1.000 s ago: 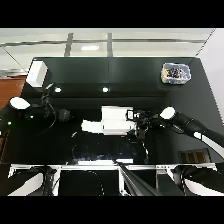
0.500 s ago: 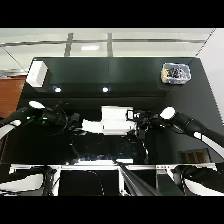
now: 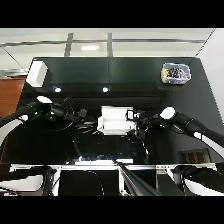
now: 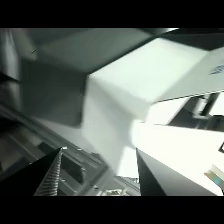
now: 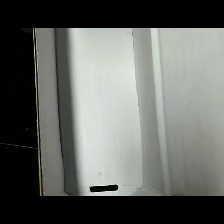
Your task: Fold the box and place the chain.
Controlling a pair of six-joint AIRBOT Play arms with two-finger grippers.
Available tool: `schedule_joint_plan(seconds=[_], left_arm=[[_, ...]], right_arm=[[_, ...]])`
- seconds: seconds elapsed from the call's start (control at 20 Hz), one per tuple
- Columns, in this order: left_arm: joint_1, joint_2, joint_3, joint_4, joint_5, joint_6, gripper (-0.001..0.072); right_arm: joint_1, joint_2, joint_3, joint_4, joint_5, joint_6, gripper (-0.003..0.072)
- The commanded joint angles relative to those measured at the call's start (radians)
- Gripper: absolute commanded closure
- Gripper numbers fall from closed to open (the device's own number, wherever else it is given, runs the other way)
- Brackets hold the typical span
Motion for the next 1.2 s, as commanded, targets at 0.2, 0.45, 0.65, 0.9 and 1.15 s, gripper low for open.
schedule_joint_plan(seconds=[0.2,0.45,0.65,0.9,1.15], left_arm=[[-0.120,-0.002,0.113,0.040,0.015,-0.098,0.0188],[-0.248,-0.002,0.212,0.196,0.063,-0.327,0.0317],[-0.330,-0.001,0.283,0.385,0.069,-0.520,0.0317],[-0.417,-0.001,0.311,0.555,0.116,-0.716,0.0318],[-0.474,-0.001,0.317,0.728,0.117,-0.901,0.0318]], right_arm=[[0.001,-0.001,0.001,0.000,0.000,0.000,0.0489],[0.001,-0.001,0.001,0.000,0.000,0.000,0.0489],[0.001,-0.001,0.001,0.000,0.000,0.000,0.0489],[0.001,-0.001,0.001,0.000,0.000,0.000,0.0489],[0.001,-0.001,0.001,0.000,0.000,0.000,0.0489]])
